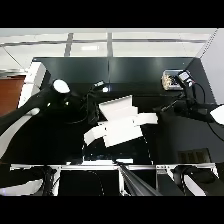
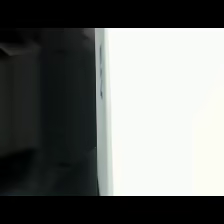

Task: Fold the box and place the chain.

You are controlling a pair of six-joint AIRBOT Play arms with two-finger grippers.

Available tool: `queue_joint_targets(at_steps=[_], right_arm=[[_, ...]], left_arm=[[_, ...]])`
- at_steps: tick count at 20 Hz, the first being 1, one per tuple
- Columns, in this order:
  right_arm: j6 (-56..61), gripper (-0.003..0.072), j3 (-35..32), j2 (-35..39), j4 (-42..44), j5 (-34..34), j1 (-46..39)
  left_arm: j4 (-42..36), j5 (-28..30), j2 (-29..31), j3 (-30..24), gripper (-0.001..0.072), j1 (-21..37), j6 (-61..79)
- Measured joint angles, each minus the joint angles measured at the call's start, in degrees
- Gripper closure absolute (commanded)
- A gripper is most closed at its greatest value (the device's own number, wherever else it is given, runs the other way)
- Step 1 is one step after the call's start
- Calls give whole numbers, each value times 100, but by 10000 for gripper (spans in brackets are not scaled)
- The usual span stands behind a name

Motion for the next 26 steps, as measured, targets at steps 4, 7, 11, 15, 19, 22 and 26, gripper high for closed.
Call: queue_joint_targets(at_steps=[4, 7, 11, 15, 19, 22, 26], right_arm=[[-831, -15, -166, -4, -92, 92, 256], [-1084, -15, -433, -4, -116, 111, 516], [-1274, -15, -817, -4, -122, 63, 916], [-1626, -15, -1246, -11, -122, -236, 1434], [-2083, -15, -1532, -98, -129, -385, 1864], [-2358, -15, -1604, -177, -122, -413, 2055], [-2564, -15, -1644, -264, -22, -348, 2251]], left_arm=[[-146, 717, 199, -540, 684, -116, 1832], [-186, 997, -20, -595, 684, -275, 2524], [-188, 1172, -352, -490, 684, -468, 2889], [-92, 1239, -483, -415, 684, -586, 3010], [-57, 1279, -529, -396, 685, -616, 3049], [-48, 1294, -538, -391, 685, -623, 3053], [-39, 1322, -540, -391, 685, -627, 3040]])
